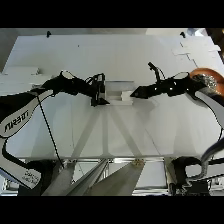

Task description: Fold the box and place the chain.

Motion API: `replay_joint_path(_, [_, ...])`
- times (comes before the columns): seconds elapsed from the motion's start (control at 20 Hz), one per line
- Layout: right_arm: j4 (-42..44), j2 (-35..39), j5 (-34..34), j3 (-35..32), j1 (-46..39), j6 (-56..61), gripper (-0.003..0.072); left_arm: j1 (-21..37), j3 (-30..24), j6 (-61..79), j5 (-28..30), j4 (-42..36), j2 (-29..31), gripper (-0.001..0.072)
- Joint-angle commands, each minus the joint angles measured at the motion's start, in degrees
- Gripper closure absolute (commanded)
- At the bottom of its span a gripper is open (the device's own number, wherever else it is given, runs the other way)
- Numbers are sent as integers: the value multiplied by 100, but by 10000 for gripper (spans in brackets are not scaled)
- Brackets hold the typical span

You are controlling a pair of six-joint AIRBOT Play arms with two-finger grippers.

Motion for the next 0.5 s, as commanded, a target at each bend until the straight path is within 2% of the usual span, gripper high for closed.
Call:
replay_joint_path(0.0, [-310,-4,-474,-2,175,315,370,4,2,-2,7,-2,0,495])
replay_joint_path(0.45, [-1893,297,-1316,33,713,1821,374,4,2,0,9,-2,0,495])
